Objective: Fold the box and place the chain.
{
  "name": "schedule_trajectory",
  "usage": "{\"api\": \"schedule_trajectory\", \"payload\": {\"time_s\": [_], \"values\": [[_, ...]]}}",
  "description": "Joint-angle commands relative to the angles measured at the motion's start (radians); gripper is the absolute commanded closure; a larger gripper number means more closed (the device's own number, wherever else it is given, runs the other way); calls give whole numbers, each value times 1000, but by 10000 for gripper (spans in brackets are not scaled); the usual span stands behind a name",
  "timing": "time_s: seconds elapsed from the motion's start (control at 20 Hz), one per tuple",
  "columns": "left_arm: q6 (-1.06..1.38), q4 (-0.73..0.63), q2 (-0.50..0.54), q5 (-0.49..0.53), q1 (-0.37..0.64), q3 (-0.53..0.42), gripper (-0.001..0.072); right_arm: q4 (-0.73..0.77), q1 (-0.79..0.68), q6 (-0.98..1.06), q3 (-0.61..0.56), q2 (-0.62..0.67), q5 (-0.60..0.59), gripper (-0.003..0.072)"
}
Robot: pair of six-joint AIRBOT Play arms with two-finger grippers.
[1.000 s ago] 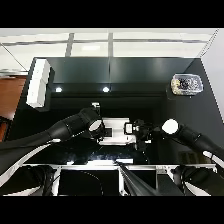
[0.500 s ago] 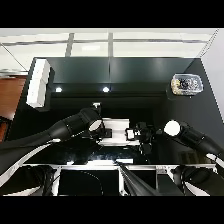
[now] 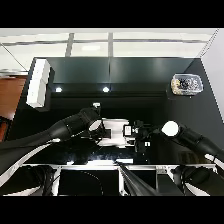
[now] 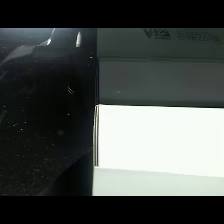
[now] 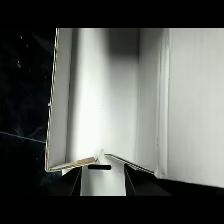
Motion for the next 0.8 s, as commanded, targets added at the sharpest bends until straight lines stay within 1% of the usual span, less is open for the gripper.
{"api": "schedule_trajectory", "payload": {"time_s": [0.0,0.25,0.55,0.6,0.65,0.7,0.75], "values": [[-5,-5,0,7,0,0,681,56,15,32,0,-20,-17,538],[-5,-4,0,8,0,0,681,147,15,35,-4,-37,-29,546],[-5,-5,0,7,0,0,681,156,15,35,-16,-66,-27,545],[-5,-4,0,7,0,0,681,167,15,35,-16,-66,-34,512],[-5,-5,0,7,0,0,682,180,15,35,-16,-66,-40,343],[-5,-5,0,7,0,0,681,180,15,34,-16,-66,-45,368],[-5,-4,0,7,0,0,681,174,15,34,-16,-66,-46,582]]}}
